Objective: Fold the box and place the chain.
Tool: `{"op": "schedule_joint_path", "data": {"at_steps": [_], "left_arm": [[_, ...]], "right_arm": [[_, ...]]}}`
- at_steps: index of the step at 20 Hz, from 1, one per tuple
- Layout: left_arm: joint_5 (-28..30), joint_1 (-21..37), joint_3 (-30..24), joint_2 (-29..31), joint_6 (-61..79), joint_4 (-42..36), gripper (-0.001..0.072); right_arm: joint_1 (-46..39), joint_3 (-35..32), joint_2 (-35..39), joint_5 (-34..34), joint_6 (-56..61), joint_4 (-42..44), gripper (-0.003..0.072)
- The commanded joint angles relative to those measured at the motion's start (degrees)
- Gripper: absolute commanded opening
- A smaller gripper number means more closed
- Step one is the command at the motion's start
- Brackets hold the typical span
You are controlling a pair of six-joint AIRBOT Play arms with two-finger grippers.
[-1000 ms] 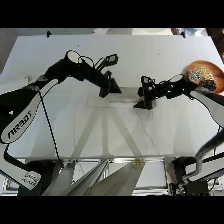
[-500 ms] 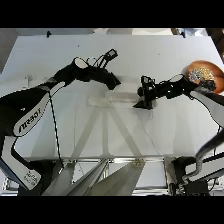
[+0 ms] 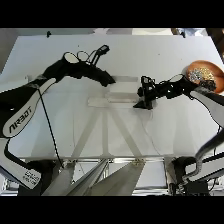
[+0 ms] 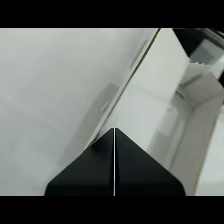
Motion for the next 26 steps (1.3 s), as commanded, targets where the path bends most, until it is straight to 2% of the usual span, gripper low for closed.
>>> {"op": "schedule_joint_path", "data": {"at_steps": [1, 3, 5, 6, 8, 9, 12, 14, 18, 26], "left_arm": [[-11.32, 4.81, 0.02, 4.20, 4.26, -0.13, 0.0013], [-13.92, 7.06, 0.02, 6.21, 10.14, 3.89, 0.0013], [-12.37, 7.63, -0.07, 7.21, 15.98, 11.93, 0.0027], [-11.54, 7.58, -0.33, 7.23, 17.66, 14.56, 0.0081], [-10.27, 7.39, -2.23, 7.17, 20.92, 14.69, 0.0411], [-10.03, 7.23, -3.80, 7.17, 23.82, 13.73, 0.0449], [-10.25, 6.82, -9.88, 7.17, 35.15, 13.60, 0.0473], [-9.57, 6.29, -14.56, 7.17, 40.74, 11.54, 0.0624], [-5.97, 4.33, -19.93, 7.17, 48.98, 3.34, 0.0631], [-4.35, -0.48, -19.98, 6.73, 49.75, 3.37, 0.0625]], "right_arm": [[-0.04, 0.00, -0.04, 0.02, 0.02, 0.04, 0.0516], [-0.04, 0.00, -0.04, 0.02, 0.02, 0.04, 0.0516], [-0.04, 0.00, -0.04, 0.02, 0.02, 0.04, 0.0516], [-0.04, 0.00, -0.04, 0.02, 0.02, 0.04, 0.0516], [-0.04, 0.00, -0.04, 0.00, 0.02, 0.04, 0.0516], [-0.04, 0.00, -0.04, 0.02, 0.02, 0.04, 0.0516], [-0.04, 0.00, -0.04, 0.02, 0.02, 0.04, 0.0516], [-0.04, 0.00, -0.04, 0.02, 0.02, 0.04, 0.0516], [-0.04, 0.00, -0.04, 0.02, 0.02, 0.04, 0.0516], [-0.04, 0.00, -0.04, 0.02, 0.02, 0.04, 0.0516]]}}
